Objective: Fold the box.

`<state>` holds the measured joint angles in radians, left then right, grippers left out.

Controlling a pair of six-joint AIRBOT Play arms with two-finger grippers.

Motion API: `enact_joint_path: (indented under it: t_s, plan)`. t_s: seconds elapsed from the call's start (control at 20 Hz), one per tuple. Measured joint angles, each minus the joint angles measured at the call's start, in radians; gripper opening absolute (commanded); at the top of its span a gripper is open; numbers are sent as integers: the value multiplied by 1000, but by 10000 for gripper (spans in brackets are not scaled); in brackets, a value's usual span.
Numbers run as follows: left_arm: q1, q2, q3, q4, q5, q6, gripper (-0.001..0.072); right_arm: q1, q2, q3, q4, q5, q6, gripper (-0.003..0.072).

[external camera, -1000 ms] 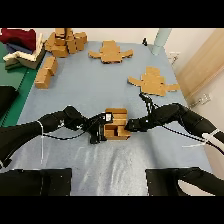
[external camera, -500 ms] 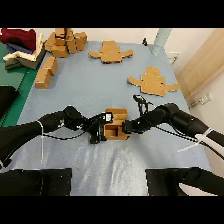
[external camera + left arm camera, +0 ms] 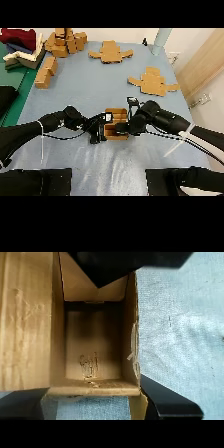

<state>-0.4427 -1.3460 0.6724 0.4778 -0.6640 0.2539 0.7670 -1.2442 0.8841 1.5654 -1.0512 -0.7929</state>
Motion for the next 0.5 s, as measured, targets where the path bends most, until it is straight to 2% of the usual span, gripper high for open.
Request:
enact_joint_path:
  t_s: [0.2,0.25,0.35,0.45,0.5]
  plan:
    - [0,0,0,0,0,0,388,22,-68,61,-53,-56,81,424]
    - [0,0,0,0,0,0,388,25,-82,69,-61,-65,93,373]
    - [0,0,0,0,0,0,388,27,-107,80,-72,-76,109,370]
    - [0,0,0,0,0,0,388,29,-129,85,-77,-83,117,282]
    - [0,0,0,0,0,0,388,30,-137,87,-82,-84,121,280]
